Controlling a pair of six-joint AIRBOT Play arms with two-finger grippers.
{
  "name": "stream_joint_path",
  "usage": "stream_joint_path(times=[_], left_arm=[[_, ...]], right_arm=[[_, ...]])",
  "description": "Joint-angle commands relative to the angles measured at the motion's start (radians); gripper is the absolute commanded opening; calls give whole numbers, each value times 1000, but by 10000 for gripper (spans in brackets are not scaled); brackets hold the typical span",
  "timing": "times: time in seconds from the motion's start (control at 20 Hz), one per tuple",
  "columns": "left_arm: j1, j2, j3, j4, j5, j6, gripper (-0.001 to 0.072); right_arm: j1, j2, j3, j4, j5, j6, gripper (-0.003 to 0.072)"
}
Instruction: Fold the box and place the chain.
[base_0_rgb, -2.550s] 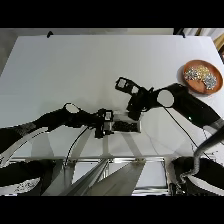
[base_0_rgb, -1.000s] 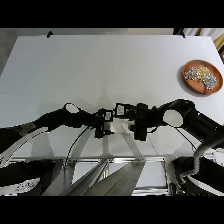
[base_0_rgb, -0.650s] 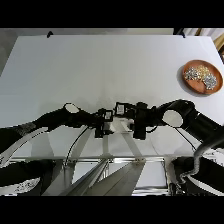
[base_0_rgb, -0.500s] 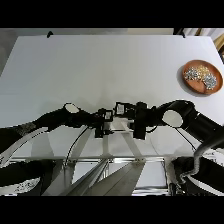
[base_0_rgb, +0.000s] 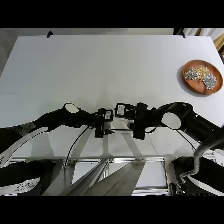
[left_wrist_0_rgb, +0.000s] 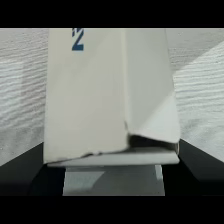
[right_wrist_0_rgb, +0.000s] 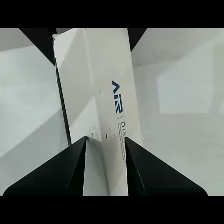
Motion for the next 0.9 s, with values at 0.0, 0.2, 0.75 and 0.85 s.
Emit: stream_joint_path(times=[0.0, 0.2, 0.75, 0.85], left_arm=[[0, 0, 0, 2, -3, 1, 273], [0, 0, 0, 2, -3, 1, 274], [0, 0, 0, 2, -3, 1, 273], [-1, 0, 0, 2, -3, 1, 273]], right_arm=[[0, -1, -10, -3, -28, 13, 237], [5, -1, -34, 0, -38, 14, 237], [40, -8, -67, 8, -61, 19, 238], [62, -9, -75, 8, -61, 16, 239]])
